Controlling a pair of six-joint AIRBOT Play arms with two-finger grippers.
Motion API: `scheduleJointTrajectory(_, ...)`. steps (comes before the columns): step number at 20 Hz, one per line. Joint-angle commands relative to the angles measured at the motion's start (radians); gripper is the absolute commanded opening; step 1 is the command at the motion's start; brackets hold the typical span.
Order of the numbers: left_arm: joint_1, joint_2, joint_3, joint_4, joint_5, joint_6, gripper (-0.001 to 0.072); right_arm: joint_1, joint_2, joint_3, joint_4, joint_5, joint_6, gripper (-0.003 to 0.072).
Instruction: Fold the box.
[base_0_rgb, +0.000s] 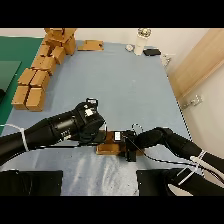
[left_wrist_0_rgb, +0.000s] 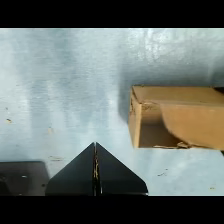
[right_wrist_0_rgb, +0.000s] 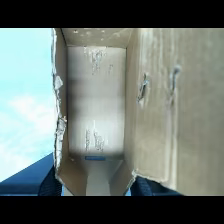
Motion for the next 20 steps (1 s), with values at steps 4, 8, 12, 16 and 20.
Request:
scheduleJointTrajectory(4, 0.142, 0.124, -0.092, -0.134, 0.032, 0.416, 0.0011, 0.0, 0.001, 0.0, 0.0, 0.0, 0.0, 0.0502)
scheduleJointTrajectory(8, 0.616, 0.213, -0.352, -0.7, 0.156, 1.238, 0.0011, 0.0, 0.001, 0.0, 0.0, 0.0, 0.0, 0.0502)
scheduleJointTrajectory(12, 0.933, 0.166, -0.487, -1.13, 0.101, 2.292, 0.0012, 0.0, 0.001, 0.0, 0.0, 0.0, 0.0, 0.0502)
scheduleJointTrajectory(16, 0.883, 0.083, -0.489, -1.106, 0.372, 2.377, 0.0013, 0.001, 0.001, 0.0, 0.001, -0.001, 0.0, 0.0502)
scheduleJointTrajectory(20, 0.695, 0.058, -0.489, -1.098, 0.483, 2.597, 0.0014, 0.0, 0.001, 0.0, 0.0, 0.0, 0.0, 0.0502)
